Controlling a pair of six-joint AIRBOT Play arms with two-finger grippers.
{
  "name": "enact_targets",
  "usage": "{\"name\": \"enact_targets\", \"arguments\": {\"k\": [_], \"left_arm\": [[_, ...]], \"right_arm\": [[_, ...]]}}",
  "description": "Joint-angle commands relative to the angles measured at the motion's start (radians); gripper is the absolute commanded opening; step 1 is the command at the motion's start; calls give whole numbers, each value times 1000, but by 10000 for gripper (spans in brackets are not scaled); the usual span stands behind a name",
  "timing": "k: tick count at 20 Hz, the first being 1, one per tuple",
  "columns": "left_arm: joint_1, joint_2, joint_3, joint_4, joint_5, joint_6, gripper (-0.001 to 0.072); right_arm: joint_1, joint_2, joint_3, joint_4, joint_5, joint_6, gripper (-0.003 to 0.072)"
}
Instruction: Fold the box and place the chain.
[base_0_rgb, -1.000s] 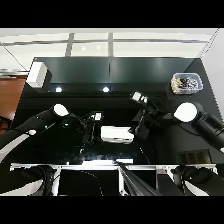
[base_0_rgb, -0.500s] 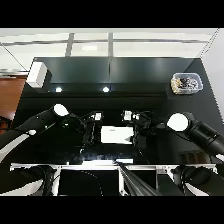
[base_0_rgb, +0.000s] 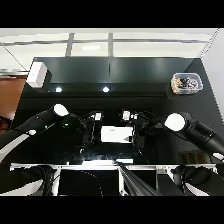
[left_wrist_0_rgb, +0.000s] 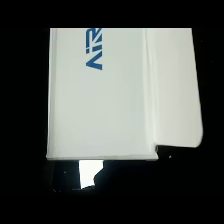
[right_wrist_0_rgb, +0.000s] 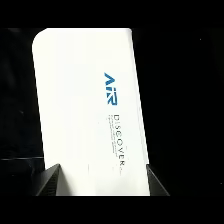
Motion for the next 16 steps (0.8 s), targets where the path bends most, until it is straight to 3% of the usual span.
{"name": "enact_targets", "arguments": {"k": [1, 4, 5, 6, 15, 16], "left_arm": [[0, -1, 0, 0, 0, 1, 371], [0, -1, 0, 0, 0, 1, 371], [0, -1, 0, 0, 0, 1, 371], [0, -1, 0, 0, 0, 1, 371], [0, -1, 0, 0, 0, 1, 371], [0, -1, 0, 0, 0, 1, 371]], "right_arm": [[1, -3, 0, 3, -19, 30, 429], [1, -3, 0, -1, -31, 34, 416], [1, -3, 0, 0, -34, 36, 241], [1, -3, 0, 0, -33, 37, 160], [2, -13, 0, 0, 0, 44, 161], [2, -15, 0, 0, 2, 45, 198]]}}
